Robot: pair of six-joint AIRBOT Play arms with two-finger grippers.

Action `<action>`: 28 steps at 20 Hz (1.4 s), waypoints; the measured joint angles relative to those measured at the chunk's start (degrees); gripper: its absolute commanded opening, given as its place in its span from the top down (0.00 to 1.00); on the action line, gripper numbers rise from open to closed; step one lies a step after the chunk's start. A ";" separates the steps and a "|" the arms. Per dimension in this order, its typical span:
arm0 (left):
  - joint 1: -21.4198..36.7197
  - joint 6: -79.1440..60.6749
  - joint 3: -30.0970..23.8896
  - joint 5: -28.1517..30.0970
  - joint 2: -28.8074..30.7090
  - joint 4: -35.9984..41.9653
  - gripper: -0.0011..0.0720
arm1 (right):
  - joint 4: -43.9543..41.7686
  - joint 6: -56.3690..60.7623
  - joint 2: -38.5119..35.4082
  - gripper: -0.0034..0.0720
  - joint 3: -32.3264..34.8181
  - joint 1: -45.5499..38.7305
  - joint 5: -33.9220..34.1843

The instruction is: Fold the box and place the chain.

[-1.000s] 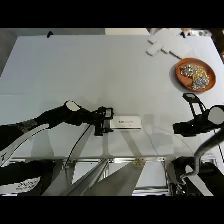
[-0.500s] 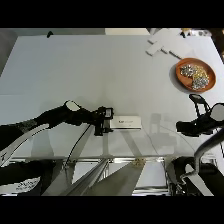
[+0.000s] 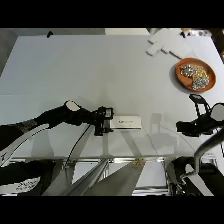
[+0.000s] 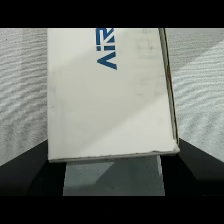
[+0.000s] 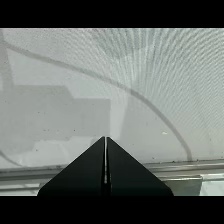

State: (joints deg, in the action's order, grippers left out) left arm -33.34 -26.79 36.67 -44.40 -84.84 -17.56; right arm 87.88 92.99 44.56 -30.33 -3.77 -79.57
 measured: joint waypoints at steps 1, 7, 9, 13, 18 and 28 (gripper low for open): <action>0.00 -0.04 -0.02 0.02 0.02 0.00 0.98 | 0.00 0.00 0.00 0.94 0.00 0.00 0.00; 3.56 2.38 -0.04 0.76 6.64 -0.35 0.98 | 0.00 0.00 0.00 0.94 0.00 0.00 0.00; 6.67 6.05 -0.04 2.45 11.19 -0.26 0.98 | 0.00 0.00 0.00 0.94 0.00 0.00 0.00; 15.74 12.22 -0.07 6.80 19.78 -0.24 0.98 | 0.00 0.00 0.00 0.94 0.00 0.00 0.00; 31.08 20.79 -0.07 12.17 26.58 -1.38 0.98 | 0.00 0.00 0.02 0.94 0.00 0.00 0.00; 59.17 47.74 -0.07 16.26 28.33 -12.92 0.98 | 0.00 0.00 0.00 0.94 0.00 0.00 -0.04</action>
State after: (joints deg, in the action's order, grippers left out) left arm 25.82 20.95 36.60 -28.14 -56.51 -30.48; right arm 87.88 92.99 44.56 -30.33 -3.77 -79.61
